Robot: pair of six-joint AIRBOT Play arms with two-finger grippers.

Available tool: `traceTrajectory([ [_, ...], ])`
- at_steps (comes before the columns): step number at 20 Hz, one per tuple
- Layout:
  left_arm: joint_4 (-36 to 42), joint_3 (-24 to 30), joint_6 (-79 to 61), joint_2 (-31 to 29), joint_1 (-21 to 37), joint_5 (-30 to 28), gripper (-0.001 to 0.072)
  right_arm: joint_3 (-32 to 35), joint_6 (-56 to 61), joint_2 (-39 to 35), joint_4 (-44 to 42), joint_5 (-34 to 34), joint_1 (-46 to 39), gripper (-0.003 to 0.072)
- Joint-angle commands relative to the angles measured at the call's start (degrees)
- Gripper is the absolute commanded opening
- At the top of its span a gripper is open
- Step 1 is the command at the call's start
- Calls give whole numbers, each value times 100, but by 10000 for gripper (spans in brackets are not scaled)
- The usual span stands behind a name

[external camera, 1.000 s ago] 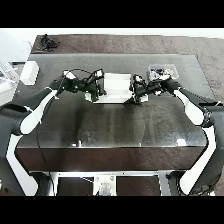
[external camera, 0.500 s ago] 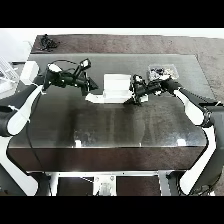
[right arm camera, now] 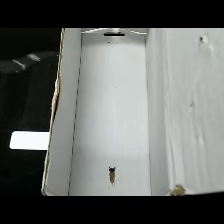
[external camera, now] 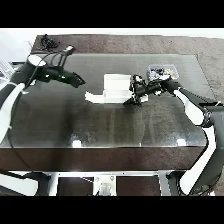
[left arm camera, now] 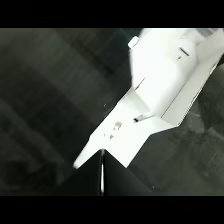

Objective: Fold the box and place the chain.

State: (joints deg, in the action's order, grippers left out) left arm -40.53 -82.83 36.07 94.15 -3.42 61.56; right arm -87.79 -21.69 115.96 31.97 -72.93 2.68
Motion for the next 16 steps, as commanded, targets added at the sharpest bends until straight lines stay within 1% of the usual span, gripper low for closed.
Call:
traceTrajectory([
  [1, 323, 870, 1189, -439, 533, 42, 14, 0, 0, 0, -2, -2, 2, 581],
  [4, 494, 1335, 1478, -439, 645, 33, 15, 0, 0, 0, -2, 0, 2, 581],
  [7, 496, 1565, 1646, -437, 575, -232, 16, 0, 0, 0, -2, -2, 0, 581],
  [11, 577, 1941, 1650, -435, 575, -404, 18, 0, 0, 0, -2, 0, 2, 581],
  [14, 678, 2057, 1838, -391, 490, -785, 19, 0, 0, 0, -2, -2, 0, 581],
  [16, 680, 2052, 2302, -256, 332, -1023, 19, 0, 0, 0, -2, 0, 0, 582],
])
